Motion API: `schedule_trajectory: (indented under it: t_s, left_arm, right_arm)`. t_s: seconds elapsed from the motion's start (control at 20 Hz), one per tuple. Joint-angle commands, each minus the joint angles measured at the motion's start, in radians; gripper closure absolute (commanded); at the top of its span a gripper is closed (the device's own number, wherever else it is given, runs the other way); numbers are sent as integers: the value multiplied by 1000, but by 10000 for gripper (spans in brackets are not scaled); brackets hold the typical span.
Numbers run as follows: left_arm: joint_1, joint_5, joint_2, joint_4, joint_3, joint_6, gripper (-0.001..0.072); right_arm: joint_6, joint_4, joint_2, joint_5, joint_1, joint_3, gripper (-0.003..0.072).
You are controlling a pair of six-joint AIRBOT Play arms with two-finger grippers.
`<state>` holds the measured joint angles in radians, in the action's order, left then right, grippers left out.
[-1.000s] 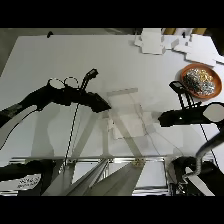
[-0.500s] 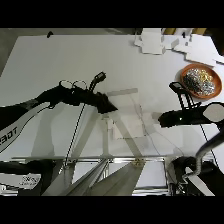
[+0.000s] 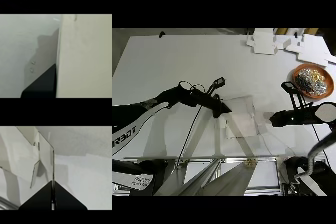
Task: Fold the box and place the chain.
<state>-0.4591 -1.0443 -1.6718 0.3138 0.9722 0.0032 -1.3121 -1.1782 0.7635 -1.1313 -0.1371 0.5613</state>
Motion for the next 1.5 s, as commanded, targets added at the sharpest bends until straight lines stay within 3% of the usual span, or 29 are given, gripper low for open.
schedule_trajectory:
  t_s: [0.0, 0.1, 0.35, 0.45, 0.6, 0.75, 1.0, 1.45]
  left_arm:
    - [-12, 23, 36, 18, 2, 179, 709]
    - [-27, 25, 75, 64, 2, 178, 710]
    - [-98, 6, 230, 357, 1, -120, 713]
    - [-129, 32, 251, 429, -11, -128, 713]
    - [-163, 128, 232, 417, -48, -127, 712]
    - [-172, 214, 195, 319, -81, -44, 711]
    - [-172, 224, 119, 247, -82, 28, 710]
    - [-172, 241, 115, 244, -81, 134, 705]
  right_arm:
    - [5, -2, -1, 23, -1, 0, 563]
    - [5, -2, -1, 53, -1, 5, 319]
    - [18, -7, -37, -3, -1, 74, 315]
    - [32, -13, -88, -14, -1, 93, 315]
    - [31, -22, -171, -23, -1, 94, 317]
    - [31, -21, -205, -48, -1, 94, 325]
    - [31, -22, -204, -67, -1, 93, 325]
    - [39, -23, -204, -85, -1, 93, 326]
